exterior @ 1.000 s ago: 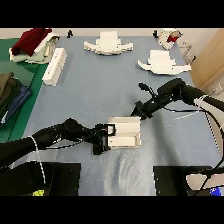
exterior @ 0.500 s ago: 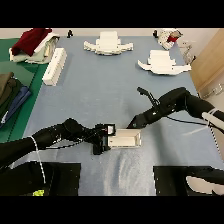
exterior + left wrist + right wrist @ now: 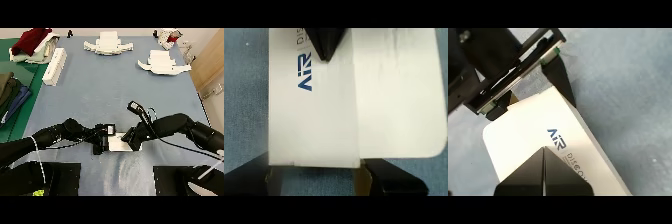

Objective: Fold the box.

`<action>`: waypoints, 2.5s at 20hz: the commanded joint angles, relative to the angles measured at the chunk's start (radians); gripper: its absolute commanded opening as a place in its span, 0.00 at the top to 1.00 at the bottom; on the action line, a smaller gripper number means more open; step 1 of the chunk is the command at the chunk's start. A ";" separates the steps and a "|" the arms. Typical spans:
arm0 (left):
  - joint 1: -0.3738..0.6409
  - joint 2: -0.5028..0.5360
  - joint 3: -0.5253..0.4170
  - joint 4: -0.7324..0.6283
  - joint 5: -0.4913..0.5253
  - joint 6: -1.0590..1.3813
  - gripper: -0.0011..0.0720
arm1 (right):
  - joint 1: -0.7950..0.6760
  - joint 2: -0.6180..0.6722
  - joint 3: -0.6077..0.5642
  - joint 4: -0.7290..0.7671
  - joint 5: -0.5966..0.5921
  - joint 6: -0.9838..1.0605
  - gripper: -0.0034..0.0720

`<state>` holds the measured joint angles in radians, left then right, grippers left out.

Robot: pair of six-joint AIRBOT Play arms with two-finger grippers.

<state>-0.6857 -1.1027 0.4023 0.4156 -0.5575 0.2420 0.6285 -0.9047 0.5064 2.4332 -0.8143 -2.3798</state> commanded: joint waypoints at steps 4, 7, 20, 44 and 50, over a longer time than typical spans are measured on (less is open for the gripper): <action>0.001 0.000 0.001 0.000 0.000 0.000 0.33 | 0.122 0.100 -0.055 -0.243 0.195 0.060 0.95; 0.001 0.000 0.001 0.000 0.000 0.000 0.33 | 0.122 0.123 -0.055 -0.247 0.184 0.021 0.95; 0.001 0.000 0.001 0.000 0.000 0.000 0.33 | 0.390 0.225 -0.111 -0.753 0.259 0.199 0.63; 0.001 0.000 0.001 0.000 0.000 0.000 0.33 | 0.486 0.150 -0.080 -1.034 0.245 0.381 0.55; 0.001 0.000 0.001 0.000 0.000 0.000 0.33 | 0.490 0.151 -0.080 -1.046 0.251 0.383 0.61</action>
<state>-0.6857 -1.1027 0.4023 0.4145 -0.5552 0.2398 1.1156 -0.7532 0.4263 1.4094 -0.5602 -2.0075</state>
